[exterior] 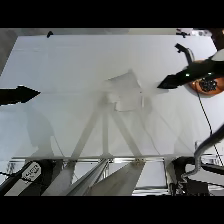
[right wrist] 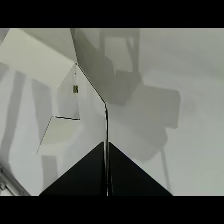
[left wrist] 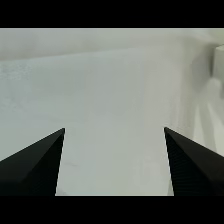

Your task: Fold the box and place the chain.

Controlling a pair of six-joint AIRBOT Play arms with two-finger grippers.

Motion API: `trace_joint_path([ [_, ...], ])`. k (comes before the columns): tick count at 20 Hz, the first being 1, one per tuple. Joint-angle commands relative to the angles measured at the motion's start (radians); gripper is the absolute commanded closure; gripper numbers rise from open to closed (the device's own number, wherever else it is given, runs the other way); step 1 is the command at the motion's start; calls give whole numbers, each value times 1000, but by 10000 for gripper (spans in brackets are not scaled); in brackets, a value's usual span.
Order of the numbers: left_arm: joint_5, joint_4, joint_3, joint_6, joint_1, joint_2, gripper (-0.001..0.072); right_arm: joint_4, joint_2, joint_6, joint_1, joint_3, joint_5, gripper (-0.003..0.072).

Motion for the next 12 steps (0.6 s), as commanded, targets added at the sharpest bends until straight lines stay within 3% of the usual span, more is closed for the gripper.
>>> trace_joint_path([
  [1, 0, 0, 1, 0, 0, 1, 18, 32, 5, 131, 184, 1, -104, 682],
  [3, 0, 0, 0, 0, 0, 1, 18, 38, 5, 213, 242, 0, -133, 682],
  [7, 0, 0, 0, 0, 0, 1, 18, 218, 5, 220, 311, 1, -167, 682],
  [12, 0, 0, 1, 0, 0, 1, 18, 125, 5, 284, 352, -2, -166, 682],
])
